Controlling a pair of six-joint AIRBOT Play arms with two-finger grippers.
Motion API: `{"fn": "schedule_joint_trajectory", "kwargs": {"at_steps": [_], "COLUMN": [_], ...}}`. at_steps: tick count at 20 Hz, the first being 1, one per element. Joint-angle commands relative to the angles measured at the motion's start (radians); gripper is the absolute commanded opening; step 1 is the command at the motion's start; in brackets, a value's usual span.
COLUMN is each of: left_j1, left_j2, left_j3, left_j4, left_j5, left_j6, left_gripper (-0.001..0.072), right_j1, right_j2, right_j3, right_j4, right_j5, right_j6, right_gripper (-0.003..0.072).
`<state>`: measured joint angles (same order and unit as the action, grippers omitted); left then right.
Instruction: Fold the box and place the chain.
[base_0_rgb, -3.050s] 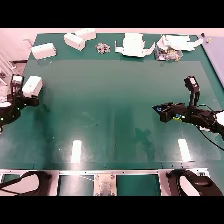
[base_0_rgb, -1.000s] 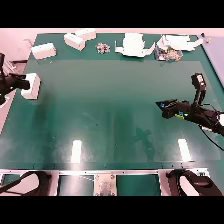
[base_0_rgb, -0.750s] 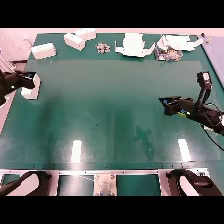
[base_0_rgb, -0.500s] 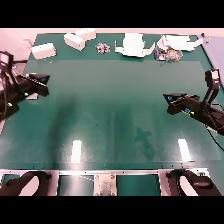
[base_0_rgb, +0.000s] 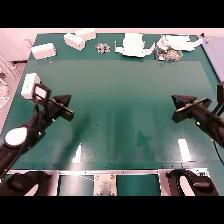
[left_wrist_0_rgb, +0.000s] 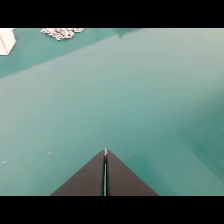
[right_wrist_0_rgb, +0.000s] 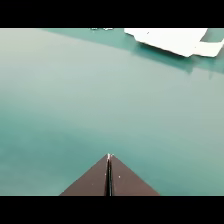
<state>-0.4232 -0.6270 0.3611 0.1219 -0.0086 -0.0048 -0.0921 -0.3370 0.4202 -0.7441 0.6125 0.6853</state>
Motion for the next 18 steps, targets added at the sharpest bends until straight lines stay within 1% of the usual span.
{"fn": "schedule_joint_trajectory", "kwargs": {"at_steps": [1,3,7,18], "left_j1": [-0.183,-0.223,-0.223,-0.223], "left_j2": [0.019,0.019,0.016,0.016], "left_j3": [-0.055,-0.068,-0.074,-0.073], "left_j4": [-0.002,-0.002,-0.003,-0.002], "left_j5": [0.193,0.239,0.236,0.226], "left_j6": [-0.025,-0.049,-0.049,-0.048], "left_gripper": [0.0014,0.0016,0.0021,0.0021], "right_j1": [0.001,0.001,0.001,0.001], "right_j2": [0.142,0.196,0.214,0.214], "right_j3": [-0.123,-0.177,-0.224,-0.231], "right_j4": [-0.005,-0.009,-0.008,-0.008], "right_j5": [-0.053,-0.09,-0.089,-0.089], "right_j6": [-0.036,-0.036,-0.035,-0.035], "right_gripper": [0.0001,0.0004,0.0004,0.0004]}}
